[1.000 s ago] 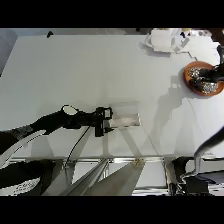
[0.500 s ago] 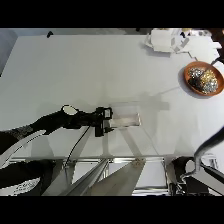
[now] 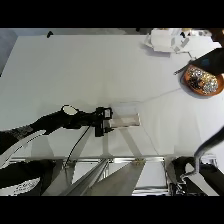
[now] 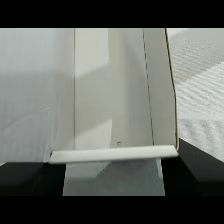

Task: Fold the box and place the chain.

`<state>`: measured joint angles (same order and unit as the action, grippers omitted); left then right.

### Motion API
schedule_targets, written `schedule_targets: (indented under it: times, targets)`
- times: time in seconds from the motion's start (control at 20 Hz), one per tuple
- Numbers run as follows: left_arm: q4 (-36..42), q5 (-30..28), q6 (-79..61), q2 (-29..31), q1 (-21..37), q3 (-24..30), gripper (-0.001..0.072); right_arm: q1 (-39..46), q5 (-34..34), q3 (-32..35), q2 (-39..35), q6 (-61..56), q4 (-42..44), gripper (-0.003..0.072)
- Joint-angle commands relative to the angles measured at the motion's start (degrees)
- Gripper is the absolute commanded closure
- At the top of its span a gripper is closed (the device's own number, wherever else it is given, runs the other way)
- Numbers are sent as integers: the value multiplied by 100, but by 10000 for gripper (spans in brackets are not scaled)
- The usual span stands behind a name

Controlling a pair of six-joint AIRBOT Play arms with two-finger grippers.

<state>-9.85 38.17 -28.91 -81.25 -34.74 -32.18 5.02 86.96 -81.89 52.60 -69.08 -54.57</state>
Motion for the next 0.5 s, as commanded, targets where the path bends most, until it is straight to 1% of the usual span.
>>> schedule_targets:
  times: [0.0,0.15,0.25,0.35,0.45]
  targets:
    - [-2,-2,-2,2,0,-2,571,-1204,238,0,-157,-11,114,672]
    - [-2,-2,-2,2,0,-2,571,-2024,166,4,-164,-321,-90,672]
    - [-2,-2,-2,2,0,-2,571,-2496,-70,87,-164,-501,-109,672]
    - [-2,-2,-2,2,0,-2,571,-2966,-271,372,-164,-573,-131,672]
    - [-2,-2,-2,2,0,-2,571,-3309,-518,809,-166,-603,-315,672]
